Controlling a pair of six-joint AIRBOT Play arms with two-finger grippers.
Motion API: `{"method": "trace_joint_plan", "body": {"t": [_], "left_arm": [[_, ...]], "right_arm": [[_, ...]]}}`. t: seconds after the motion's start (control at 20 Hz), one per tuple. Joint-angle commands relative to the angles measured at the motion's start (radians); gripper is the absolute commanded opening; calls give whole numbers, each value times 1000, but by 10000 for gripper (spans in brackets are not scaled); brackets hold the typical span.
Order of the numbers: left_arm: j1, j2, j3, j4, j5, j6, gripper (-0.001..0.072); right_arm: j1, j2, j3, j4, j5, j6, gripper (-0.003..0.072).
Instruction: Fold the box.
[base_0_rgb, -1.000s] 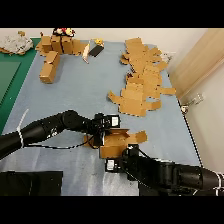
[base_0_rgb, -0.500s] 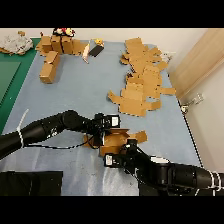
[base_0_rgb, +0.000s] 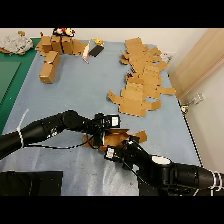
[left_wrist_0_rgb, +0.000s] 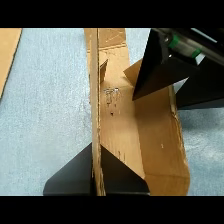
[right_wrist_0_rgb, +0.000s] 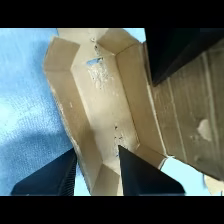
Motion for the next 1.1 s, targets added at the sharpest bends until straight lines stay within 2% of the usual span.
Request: {"method": "trace_joint_plan", "body": {"t": [0.0,0.15,0.2,0.25,0.45,0.65,0.85,1.05], "left_arm": [[0,0,0,0,0,0,13],[0,0,0,0,0,0,13],[0,0,0,0,0,0,13],[0,0,0,0,0,0,13],[0,0,0,0,0,0,13],[0,0,0,0,0,0,13],[0,0,0,0,0,0,13],[0,0,0,0,0,0,13]], "right_arm": [[-1,3,1,-8,-6,14,443],[-1,3,0,1,-7,15,459],[-1,3,1,3,-22,22,675],[-2,3,0,3,-24,23,706],[-82,35,-2,71,-21,17,705],[-154,125,-16,193,2,-195,705],[-279,203,-54,309,95,-407,705],[-420,240,-53,536,106,-710,705]]}}
